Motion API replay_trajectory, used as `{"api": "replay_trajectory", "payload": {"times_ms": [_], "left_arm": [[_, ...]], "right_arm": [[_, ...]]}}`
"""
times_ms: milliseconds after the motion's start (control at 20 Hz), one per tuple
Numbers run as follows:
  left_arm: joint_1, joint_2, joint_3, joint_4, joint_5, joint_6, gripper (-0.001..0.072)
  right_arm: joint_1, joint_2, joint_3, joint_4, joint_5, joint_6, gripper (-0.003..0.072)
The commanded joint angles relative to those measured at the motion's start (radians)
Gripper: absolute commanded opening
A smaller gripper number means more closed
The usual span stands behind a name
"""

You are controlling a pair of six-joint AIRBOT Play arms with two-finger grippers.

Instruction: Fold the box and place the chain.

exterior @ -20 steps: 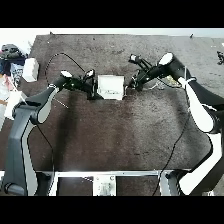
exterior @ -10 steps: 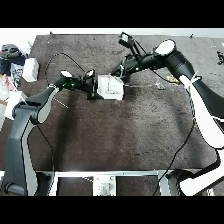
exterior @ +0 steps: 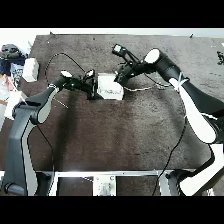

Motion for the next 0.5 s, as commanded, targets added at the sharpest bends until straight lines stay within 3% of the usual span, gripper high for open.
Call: {"api": "replay_trajectory", "payload": {"times_ms": [0, 150, 300, 350, 450], "left_arm": [[0.000, 0.000, 0.000, 0.000, 0.000, 0.000, 0.0347], [0.000, 0.000, 0.000, 0.000, 0.000, 0.000, 0.0347], [0.000, 0.000, 0.000, 0.000, 0.000, 0.000, 0.0347], [0.000, 0.000, 0.000, 0.000, 0.000, 0.000, 0.0347], [0.000, 0.000, 0.000, 0.000, 0.000, 0.000, 0.0347]], "right_arm": [[-0.095, 0.013, 0.000, -0.035, 0.147, 0.027, 0.0287], [-0.190, 0.009, -0.023, -0.135, 0.132, 0.053, 0.0286], [-0.259, -0.004, -0.032, -0.206, 0.098, 0.357, 0.0283], [-0.280, -0.003, -0.036, -0.192, 0.116, 0.462, 0.0172], [-0.319, 0.010, -0.071, -0.101, 0.191, 0.589, 0.0146]]}}
